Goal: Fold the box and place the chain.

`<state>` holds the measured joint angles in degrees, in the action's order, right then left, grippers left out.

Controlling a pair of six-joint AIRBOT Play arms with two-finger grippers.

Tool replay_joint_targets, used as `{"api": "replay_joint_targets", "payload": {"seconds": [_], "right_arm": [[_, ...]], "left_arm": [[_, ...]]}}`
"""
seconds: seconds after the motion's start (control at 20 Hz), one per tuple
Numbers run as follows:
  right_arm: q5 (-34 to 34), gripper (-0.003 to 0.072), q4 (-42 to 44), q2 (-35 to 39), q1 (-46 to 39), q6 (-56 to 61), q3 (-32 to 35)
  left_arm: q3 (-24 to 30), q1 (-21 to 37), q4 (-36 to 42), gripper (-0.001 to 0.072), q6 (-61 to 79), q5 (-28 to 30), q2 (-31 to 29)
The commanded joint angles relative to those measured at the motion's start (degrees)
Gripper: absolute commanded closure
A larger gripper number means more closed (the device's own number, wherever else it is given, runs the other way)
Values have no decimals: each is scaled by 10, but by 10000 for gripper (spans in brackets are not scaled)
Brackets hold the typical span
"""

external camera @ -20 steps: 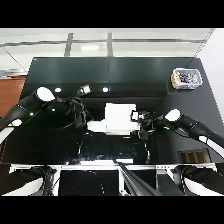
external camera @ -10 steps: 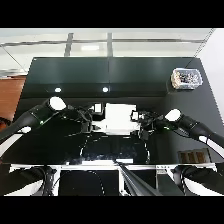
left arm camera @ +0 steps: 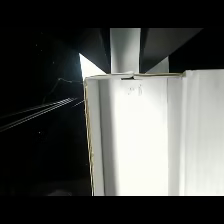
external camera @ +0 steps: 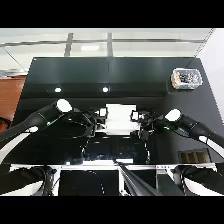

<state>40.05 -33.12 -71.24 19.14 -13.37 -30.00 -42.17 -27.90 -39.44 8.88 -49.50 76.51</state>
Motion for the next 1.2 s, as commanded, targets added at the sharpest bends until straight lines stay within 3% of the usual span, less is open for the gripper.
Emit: {"api": "replay_joint_targets", "payload": {"seconds": [0.0, 0.3, 0.5, 0.65, 0.7, 0.75, 0.8, 0.85, 0.9, 0.95, 1.05, 1.15], "right_arm": [[0, 458, 0, 0, 0, 0, 0], [0, 458, 0, 0, 0, 0, 0], [0, 458, 0, 0, 0, 0, 0], [0, 458, 0, 0, 0, 0, 0], [0, 458, 0, 0, 0, 0, 0], [0, 458, 0, 0, 0, 0, 0], [0, 458, 0, 0, 0, 0, 0], [0, 458, 0, 0, 0, 0, 0], [0, 458, 0, 0, 0, 0, 0], [0, 458, 0, 0, 0, 0, 0], [0, 458, 0, 0, 0, 0, 0], [0, 458, 0, 0, 0, 0, 0]], "left_arm": [[0, -6, 18, 554, -4, 0, 3], [0, -9, 108, 550, -4, 2, 23], [0, -12, 114, 553, -5, -7, 43], [0, -12, 114, 644, -4, -7, 43], [0, -12, 114, 613, -4, -7, 43], [0, -12, 115, 406, -5, -5, 43], [0, -12, 114, 344, -4, -5, 43], [0, -12, 112, 459, -4, -5, 43], [0, -12, 110, 500, -3, -5, 43], [0, -12, 110, 392, -4, -5, 43], [0, -11, 107, 512, -4, -9, 41], [0, -9, 71, 686, -25, -9, 26]]}}
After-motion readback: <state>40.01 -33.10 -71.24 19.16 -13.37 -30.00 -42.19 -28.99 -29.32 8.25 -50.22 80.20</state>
